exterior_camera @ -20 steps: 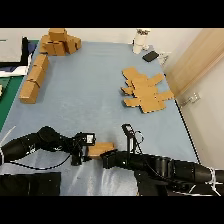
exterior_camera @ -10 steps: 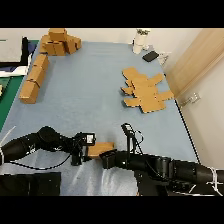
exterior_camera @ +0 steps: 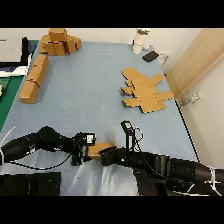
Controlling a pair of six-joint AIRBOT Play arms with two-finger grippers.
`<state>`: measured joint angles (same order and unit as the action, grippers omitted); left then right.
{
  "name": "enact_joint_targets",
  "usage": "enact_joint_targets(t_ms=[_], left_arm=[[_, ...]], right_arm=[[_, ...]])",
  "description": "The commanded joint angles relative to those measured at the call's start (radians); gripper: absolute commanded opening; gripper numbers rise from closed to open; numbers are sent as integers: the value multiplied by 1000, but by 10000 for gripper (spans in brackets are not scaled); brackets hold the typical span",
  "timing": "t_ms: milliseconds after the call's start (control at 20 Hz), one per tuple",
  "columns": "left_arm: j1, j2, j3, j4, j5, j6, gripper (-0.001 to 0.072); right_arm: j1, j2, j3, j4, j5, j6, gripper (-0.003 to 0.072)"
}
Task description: Fold the box.
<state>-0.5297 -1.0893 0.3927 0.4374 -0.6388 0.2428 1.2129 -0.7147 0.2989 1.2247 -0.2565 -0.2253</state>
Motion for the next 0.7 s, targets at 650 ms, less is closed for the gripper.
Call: enact_joint_targets(t_ms=[650], left_arm=[[0, 0, 0, 0, 0, 0, 532]], right_arm=[[-4, 78, 58, -21, -139, -27, 3]])
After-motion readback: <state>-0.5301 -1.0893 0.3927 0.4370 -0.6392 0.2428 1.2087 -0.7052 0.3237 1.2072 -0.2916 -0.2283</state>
